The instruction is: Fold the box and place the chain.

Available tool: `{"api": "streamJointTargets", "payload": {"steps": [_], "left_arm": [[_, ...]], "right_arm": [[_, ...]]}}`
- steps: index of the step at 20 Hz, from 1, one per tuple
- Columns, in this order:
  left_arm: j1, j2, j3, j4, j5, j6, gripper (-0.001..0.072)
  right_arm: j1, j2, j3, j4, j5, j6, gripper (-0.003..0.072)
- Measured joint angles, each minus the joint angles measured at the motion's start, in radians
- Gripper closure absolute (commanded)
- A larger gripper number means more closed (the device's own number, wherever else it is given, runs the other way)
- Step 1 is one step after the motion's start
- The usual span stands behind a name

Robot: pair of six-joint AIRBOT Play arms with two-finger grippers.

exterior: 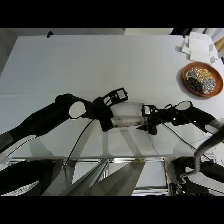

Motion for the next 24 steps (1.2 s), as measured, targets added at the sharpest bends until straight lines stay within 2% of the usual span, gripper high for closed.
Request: {"api": "streamJointTargets", "payload": {"steps": [6,13,14,16,18,24], "left_arm": [[0.0,-0.07,-0.002,0.025,-0.045,0.033,0.0709],[0.0,-0.091,-0.037,0.122,-0.087,0.015,0.0699],[0.0,-0.092,-0.041,0.13,-0.099,0.028,0.068],[0.0,-0.092,-0.048,0.131,-0.117,0.093,0.0546],[0.001,-0.093,-0.051,0.118,-0.115,0.2,0.0445],[0.024,-0.093,-0.055,0.095,-0.033,0.409,0.0435]], "right_arm": [[0.0,0.0,0.0,0.0,0.0,0.0,0.039],[0.0,0.0,0.0,0.001,0.0,0.001,0.039],[0.0,0.0,0.0,0.001,0.0,0.001,0.039],[0.0,0.0,0.0,0.001,0.0,0.001,0.039],[0.0,0.0,0.0,0.001,0.0,0.001,0.039],[0.0,0.0,0.0,0.001,0.0,0.001,0.039]]}}
